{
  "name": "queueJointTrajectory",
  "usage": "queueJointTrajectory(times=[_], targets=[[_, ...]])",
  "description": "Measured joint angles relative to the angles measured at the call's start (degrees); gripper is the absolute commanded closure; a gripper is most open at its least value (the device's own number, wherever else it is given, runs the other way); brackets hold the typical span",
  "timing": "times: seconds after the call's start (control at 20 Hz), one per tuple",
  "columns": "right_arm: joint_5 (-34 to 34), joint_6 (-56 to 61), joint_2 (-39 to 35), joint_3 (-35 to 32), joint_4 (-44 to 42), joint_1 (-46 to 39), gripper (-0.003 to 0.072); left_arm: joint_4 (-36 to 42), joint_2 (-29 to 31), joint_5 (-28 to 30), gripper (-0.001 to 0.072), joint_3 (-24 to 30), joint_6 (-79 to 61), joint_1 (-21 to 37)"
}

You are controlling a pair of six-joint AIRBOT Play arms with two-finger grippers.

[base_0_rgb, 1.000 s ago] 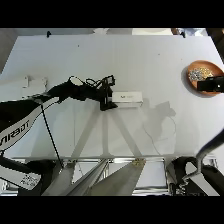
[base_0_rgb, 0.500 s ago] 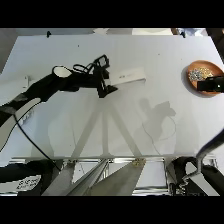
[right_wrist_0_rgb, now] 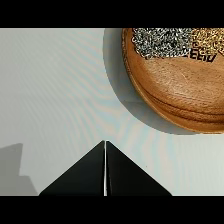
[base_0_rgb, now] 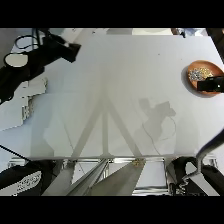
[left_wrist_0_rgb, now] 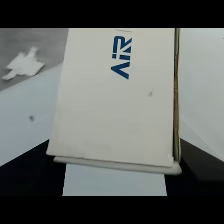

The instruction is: Fold the box and place the chain.

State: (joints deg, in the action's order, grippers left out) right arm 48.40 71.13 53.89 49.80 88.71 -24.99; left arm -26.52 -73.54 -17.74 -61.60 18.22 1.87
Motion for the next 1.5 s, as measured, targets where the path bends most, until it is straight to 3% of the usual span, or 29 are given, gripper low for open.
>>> queueJointTrajectory(times=[0.15,0.35,0.5,0.7,0.95,1.0,1.1,1.15,1.35,1.4,1.5], targets=[[-0.02,0.00,0.00,0.00,0.00,0.00,0.0676,-12.09,-1.46,-0.39,0.0705,-0.02,14.08,5.70],[0.00,0.00,0.00,0.00,0.00,0.00,0.0676,-38.51,-6.01,-7.45,0.0701,0.00,40.98,10.36],[-0.02,0.00,0.00,0.00,0.00,0.00,0.0676,-50.10,-9.07,-10.58,0.0700,0.00,54.07,11.52],[0.00,0.00,0.00,0.00,0.00,0.02,0.0676,-55.82,-12.98,-13.94,0.0698,-0.04,61.02,11.85],[0.00,0.00,0.00,0.00,0.02,0.00,0.0676,-55.89,-17.97,-18.29,0.0675,-0.09,63.69,11.96],[0.00,0.00,0.00,0.00,0.02,0.00,0.0676,-55.54,-18.56,-18.91,0.0562,-0.09,63.91,11.96],[0.00,0.00,0.00,0.00,0.02,0.00,0.0676,-55.28,-19.12,-19.91,0.0112,-0.13,64.00,11.98],[0.00,0.00,0.00,0.00,0.02,0.00,0.0676,-55.36,-19.21,-20.17,0.0076,-0.13,63.73,11.96],[-0.02,0.00,0.00,0.00,0.02,0.00,0.0676,-55.06,-17.44,-23.52,0.0056,0.07,63.93,11.96],[0.00,0.00,0.00,0.00,0.02,0.00,0.0676,-55.10,-16.39,-22.91,0.0015,0.02,63.30,11.96],[-0.02,0.00,0.00,0.00,0.02,0.00,0.0676,-55.17,-13.73,-22.71,0.0011,0.00,61.44,11.96]])
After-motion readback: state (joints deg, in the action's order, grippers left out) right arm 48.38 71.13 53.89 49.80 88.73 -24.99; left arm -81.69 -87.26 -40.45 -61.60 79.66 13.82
